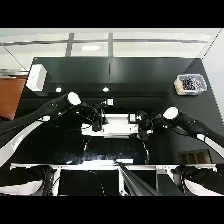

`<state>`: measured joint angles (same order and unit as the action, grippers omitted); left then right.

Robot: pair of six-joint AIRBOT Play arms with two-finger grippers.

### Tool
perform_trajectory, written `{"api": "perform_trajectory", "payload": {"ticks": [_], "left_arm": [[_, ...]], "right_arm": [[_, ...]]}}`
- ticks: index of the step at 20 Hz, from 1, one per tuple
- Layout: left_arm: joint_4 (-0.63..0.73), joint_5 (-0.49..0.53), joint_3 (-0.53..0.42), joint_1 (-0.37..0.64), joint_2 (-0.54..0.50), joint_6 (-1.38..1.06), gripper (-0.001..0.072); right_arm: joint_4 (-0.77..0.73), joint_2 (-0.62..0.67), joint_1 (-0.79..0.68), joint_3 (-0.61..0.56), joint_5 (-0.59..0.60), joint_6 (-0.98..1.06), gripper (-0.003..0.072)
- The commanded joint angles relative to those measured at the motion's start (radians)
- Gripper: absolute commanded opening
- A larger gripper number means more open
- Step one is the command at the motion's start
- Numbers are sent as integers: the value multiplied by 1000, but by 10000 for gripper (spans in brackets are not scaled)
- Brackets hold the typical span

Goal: Fold the box and place the chain.

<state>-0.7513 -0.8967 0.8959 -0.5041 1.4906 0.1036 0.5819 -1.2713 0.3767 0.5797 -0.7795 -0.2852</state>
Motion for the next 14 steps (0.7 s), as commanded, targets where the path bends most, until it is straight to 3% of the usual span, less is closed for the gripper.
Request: {"api": "perform_trajectory", "payload": {"ticks": [1,12,14], "left_arm": [[0,6,0,1,-1,0,25],[0,5,0,1,-1,0,25],[0,5,0,1,-1,0,25]], "right_arm": [[3,-21,2,-1,8,-13,709],[2,-23,2,-1,13,-13,707],[3,-23,2,-1,13,-13,542]]}}
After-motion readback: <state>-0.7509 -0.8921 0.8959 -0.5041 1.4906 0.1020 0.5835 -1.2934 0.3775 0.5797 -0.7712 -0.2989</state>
